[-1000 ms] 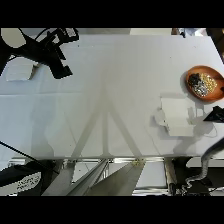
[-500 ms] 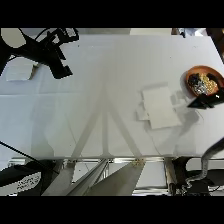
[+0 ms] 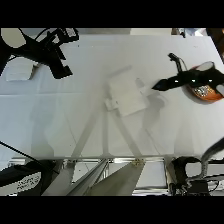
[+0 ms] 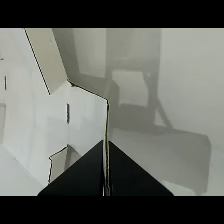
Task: Fold the box and place the chain.
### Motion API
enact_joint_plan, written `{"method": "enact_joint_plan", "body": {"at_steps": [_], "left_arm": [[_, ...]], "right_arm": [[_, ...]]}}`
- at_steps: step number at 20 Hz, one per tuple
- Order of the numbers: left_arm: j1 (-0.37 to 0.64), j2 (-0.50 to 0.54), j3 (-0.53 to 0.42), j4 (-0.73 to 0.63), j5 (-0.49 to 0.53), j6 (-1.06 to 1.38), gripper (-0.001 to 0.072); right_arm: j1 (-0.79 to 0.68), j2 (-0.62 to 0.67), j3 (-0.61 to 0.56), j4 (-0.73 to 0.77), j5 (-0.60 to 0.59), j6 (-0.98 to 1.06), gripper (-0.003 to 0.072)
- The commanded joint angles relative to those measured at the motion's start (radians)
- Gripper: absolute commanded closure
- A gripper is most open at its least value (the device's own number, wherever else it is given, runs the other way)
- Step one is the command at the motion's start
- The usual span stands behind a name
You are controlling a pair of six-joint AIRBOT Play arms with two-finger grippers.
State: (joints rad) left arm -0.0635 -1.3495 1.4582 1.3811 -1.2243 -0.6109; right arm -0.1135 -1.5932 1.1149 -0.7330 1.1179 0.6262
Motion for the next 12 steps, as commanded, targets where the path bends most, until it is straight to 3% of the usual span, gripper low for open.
{"method": "enact_joint_plan", "body": {"at_steps": [1,8,12], "left_arm": [[0.001,0.0,0.0,0.0,0.0,0.0,0.0009],[0.001,0.0,0.0,0.0,0.0,0.0,0.0009],[0.001,0.0,0.0,0.0,0.0,0.0,0.0009]], "right_arm": [[0.144,0.001,0.0,0.092,-0.18,-0.069,0.067],[0.317,0.001,0.0,0.246,-0.611,-0.14,0.0672],[0.319,0.0,-0.002,0.243,-0.7,-0.126,0.0673]]}}
